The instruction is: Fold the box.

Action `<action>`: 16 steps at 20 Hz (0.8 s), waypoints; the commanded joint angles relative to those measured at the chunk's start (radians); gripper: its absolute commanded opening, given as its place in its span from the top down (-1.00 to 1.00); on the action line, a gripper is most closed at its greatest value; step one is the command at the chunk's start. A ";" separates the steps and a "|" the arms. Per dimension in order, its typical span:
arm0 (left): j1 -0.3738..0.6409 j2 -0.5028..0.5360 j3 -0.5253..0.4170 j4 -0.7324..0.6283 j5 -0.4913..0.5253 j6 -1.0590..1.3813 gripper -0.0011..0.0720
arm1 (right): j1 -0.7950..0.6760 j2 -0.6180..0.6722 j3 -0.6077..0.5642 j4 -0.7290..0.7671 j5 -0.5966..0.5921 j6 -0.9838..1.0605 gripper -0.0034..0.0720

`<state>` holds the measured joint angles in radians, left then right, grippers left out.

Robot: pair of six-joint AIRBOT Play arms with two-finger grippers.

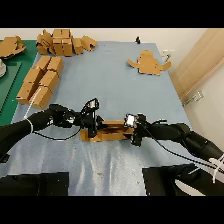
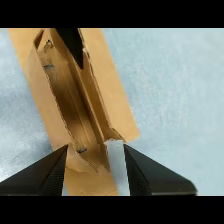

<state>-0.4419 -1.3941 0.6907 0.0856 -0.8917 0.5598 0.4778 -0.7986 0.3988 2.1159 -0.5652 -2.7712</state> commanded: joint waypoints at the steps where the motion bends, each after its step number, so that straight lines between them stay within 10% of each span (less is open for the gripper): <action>1: -0.001 0.000 0.000 0.000 0.000 0.000 0.94 | -0.082 -0.075 0.043 0.174 -0.129 -0.223 -0.58; 16: -0.001 0.000 0.000 0.000 0.000 0.000 0.94 | -0.084 -0.204 0.092 0.142 -0.185 -0.232 -0.58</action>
